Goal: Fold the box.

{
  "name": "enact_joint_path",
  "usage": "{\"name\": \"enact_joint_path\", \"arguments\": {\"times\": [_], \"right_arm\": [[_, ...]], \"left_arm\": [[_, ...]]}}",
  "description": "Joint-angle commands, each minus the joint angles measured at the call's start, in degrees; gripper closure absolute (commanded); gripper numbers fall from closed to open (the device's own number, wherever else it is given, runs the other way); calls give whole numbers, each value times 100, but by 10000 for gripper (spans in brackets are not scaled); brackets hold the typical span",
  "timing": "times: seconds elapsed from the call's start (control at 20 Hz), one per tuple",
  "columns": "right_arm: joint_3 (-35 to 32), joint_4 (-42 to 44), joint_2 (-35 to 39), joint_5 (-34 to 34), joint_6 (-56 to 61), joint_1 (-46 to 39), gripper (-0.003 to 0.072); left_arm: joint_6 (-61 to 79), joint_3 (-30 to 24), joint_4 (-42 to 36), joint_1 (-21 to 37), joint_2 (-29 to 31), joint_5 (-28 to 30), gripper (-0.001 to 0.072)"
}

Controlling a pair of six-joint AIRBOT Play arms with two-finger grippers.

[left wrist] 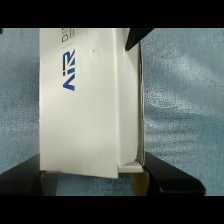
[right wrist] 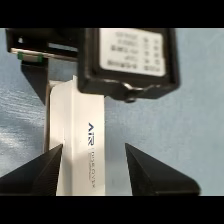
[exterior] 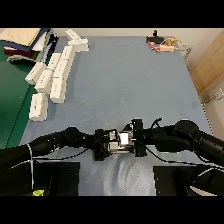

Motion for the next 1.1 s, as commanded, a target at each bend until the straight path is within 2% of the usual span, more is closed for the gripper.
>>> {"name": "enact_joint_path", "arguments": {"times": [0.0,0.25,0.35,0.65,0.75,0.9,0.95,1.05], "right_arm": [[79,66,7,-15,63,-2,103],[81,256,-4,-63,63,0,112],[81,398,-7,-177,63,0,234],[70,734,-269,-455,63,0,247],[70,872,-361,-496,63,0,329],[70,942,-387,-525,63,0,350],[70,942,-387,-525,63,0,417],[70,940,-387,-520,63,0,426]], "left_arm": [[9,2,11,2,4,0,189],[9,2,11,2,4,2,189],[9,2,11,2,4,0,189],[9,2,11,2,4,0,189],[9,2,11,2,4,0,189],[9,2,11,2,4,2,189],[9,2,11,2,4,2,189],[9,2,9,2,4,2,189]]}}
